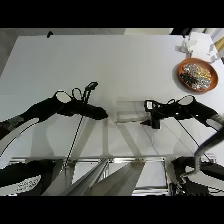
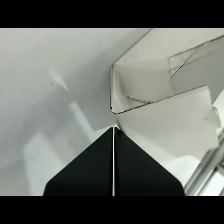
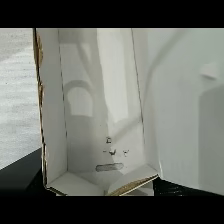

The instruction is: Fold the box and place the chain.

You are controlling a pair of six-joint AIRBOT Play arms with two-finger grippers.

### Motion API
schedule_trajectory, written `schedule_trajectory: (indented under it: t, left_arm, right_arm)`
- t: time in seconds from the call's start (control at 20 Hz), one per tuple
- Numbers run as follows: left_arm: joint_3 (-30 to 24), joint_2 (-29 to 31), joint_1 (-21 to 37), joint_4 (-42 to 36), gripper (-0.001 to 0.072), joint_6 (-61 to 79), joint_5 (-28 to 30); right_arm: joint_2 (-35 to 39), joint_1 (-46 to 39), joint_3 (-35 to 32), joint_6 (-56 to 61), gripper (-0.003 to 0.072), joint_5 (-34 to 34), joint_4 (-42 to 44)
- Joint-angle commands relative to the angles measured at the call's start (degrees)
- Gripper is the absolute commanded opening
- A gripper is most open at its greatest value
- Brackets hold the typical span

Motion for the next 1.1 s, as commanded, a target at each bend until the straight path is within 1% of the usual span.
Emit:
schedule_trajectory:
  t: [0.0, 0.1, 0.25, 0.3, 0.35, 0.4, 0.65, 0.8, 0.95, 1.05]
  left_arm:
    - [0.0, 1.6, -0.3, -3.2, 0.0087, 2.6, 0.2]
    - [0.0, 1.8, -0.7, -3.6, 0.0163, 3.1, -0.1]
    - [0.0, 1.8, -1.9, -4.8, 0.0166, 3.1, -0.4]
    - [0.0, 1.8, -2.6, -5.3, 0.0218, 3.1, -0.5]
    - [0.0, 1.8, -3.1, -5.7, 0.0299, 3.0, -0.5]
    - [0.0, 1.8, -3.7, -5.9, 0.0357, 3.0, -0.3]
    - [0.0, 1.8, -5.0, -5.8, 0.0355, 2.8, 0.7]
    - [0.0, 1.8, -6.5, -5.6, 0.0355, 2.7, 3.0]
    - [0.0, 1.8, -8.3, -5.2, 0.0355, -2.3, 7.1]
    - [0.8, 1.5, -9.2, -1.9, 0.0355, -6.4, 7.9]
  right_arm:
    - [0.0, 0.0, 0.0, 0.0, 0.0410, 0.0, 0.0]
    - [0.0, 0.0, 0.0, 0.0, 0.0410, 0.0, 0.0]
    - [0.0, 0.0, 0.0, 0.0, 0.0410, 0.0, 0.0]
    - [0.0, 0.0, 0.0, 0.0, 0.0410, 0.0, 0.0]
    - [0.0, 0.0, 0.0, 0.0, 0.0410, 0.0, 0.0]
    - [0.0, 0.0, 0.0, 0.0, 0.0410, 0.0, 0.0]
    - [0.0, 0.0, 0.0, 0.0, 0.0410, 0.0, 0.0]
    - [0.0, 0.0, 0.0, 0.0, 0.0410, 0.0, 0.0]
    - [0.0, 0.0, 0.0, 0.0, 0.0410, 0.0, 0.0]
    - [0.0, 0.0, 0.0, 0.0, 0.0410, 0.0, 0.0]
